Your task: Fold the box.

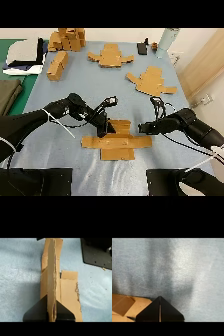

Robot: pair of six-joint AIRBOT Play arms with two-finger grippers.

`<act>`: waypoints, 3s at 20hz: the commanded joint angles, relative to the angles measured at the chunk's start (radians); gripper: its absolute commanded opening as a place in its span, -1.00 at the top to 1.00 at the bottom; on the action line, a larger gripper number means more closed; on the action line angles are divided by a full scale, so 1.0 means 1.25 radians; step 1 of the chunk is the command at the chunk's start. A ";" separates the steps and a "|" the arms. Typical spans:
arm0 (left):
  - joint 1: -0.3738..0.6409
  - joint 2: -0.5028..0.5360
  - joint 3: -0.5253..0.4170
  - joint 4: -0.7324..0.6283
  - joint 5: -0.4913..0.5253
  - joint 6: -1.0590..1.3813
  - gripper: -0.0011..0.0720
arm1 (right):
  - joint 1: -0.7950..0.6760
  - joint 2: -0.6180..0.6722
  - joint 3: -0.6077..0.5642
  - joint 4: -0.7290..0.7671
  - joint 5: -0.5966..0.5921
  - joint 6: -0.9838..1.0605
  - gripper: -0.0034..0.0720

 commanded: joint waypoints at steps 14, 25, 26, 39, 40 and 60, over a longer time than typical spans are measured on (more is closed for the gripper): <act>0.000 -0.002 0.000 -0.002 0.024 -0.012 0.93 | 0.001 0.000 0.000 -0.011 0.001 0.000 0.90; 0.000 -0.001 0.000 -0.002 0.025 -0.030 0.93 | 0.083 0.075 0.041 0.029 -0.104 -0.075 0.90; 0.001 -0.002 0.000 -0.002 0.025 -0.030 0.93 | 0.113 0.099 0.055 0.023 -0.150 -0.075 0.90; 0.000 -0.001 0.000 -0.002 0.024 -0.030 0.93 | 0.744 -0.018 -0.014 -0.318 -0.122 0.070 -0.89; 0.000 -0.001 0.000 -0.002 0.024 -0.030 0.93 | 0.744 -0.048 -0.014 -0.331 -0.119 0.068 -0.89; 0.000 -0.002 0.000 -0.002 0.024 -0.030 0.93 | 0.743 -0.043 0.002 -0.524 -0.060 0.175 -0.88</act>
